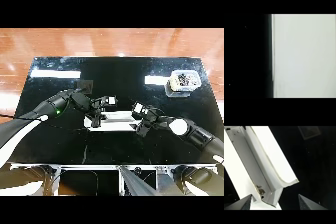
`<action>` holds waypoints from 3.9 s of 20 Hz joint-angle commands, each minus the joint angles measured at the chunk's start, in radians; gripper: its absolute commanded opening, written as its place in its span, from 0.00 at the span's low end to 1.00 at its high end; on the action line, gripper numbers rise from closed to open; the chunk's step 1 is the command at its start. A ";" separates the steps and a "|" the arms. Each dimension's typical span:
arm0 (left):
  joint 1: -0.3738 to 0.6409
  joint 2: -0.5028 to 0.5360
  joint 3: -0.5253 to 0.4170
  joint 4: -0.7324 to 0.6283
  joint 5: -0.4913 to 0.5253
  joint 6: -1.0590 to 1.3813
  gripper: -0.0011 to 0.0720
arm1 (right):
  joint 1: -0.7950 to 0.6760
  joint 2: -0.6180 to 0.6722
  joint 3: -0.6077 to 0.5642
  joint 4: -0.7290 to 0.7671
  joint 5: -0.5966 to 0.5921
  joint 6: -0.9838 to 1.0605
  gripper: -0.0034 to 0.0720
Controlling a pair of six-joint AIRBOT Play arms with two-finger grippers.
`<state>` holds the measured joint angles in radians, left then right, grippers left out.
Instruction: Fold the box and place the chain.
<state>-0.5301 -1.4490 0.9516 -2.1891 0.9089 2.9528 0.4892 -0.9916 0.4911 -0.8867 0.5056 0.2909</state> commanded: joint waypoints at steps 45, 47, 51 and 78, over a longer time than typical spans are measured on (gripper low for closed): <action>-0.001 0.001 0.000 0.000 0.000 -0.001 0.04 | -0.014 -0.269 0.047 0.343 0.111 -0.526 0.69; -0.001 0.001 0.000 0.000 0.001 -0.001 0.04 | -0.014 -0.269 0.047 0.343 0.111 -0.526 0.69; -0.001 0.001 0.000 0.000 0.001 -0.002 0.04 | -0.014 -0.269 0.047 0.343 0.111 -0.526 0.70; -0.001 0.001 0.001 0.000 0.000 -0.002 0.16 | -0.014 -0.269 0.047 0.343 0.100 -0.519 0.87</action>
<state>-0.5301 -1.4483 0.9516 -2.1891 0.9085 2.9505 0.4751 -1.2598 0.5377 -0.5438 0.6033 -0.2287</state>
